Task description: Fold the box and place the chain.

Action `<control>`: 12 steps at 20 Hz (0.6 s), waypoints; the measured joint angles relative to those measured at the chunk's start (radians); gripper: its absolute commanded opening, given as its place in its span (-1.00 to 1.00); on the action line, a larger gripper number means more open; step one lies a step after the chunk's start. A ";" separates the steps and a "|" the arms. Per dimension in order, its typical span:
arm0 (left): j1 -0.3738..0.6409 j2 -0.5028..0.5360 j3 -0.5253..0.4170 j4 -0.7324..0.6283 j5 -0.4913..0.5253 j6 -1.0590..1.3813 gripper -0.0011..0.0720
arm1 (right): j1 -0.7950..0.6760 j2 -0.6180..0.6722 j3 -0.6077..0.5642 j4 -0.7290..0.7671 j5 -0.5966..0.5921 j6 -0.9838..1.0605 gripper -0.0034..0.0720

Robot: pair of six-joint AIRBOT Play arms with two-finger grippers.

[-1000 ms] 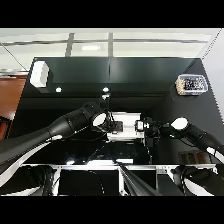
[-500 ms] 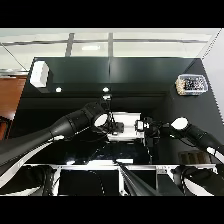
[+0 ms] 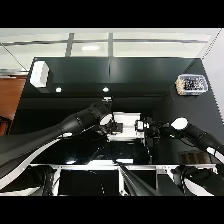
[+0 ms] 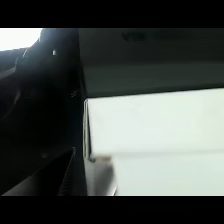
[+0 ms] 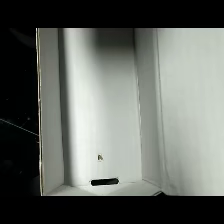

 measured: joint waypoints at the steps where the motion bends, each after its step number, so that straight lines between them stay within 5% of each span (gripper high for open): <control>1: 0.000 -0.003 0.003 0.003 -0.002 0.000 -0.17 | 0.000 0.000 0.000 0.000 0.000 0.000 0.33; 12: 0.000 -0.015 0.017 0.048 -0.045 -0.058 -0.19 | 0.000 0.000 0.000 0.001 0.000 0.000 0.33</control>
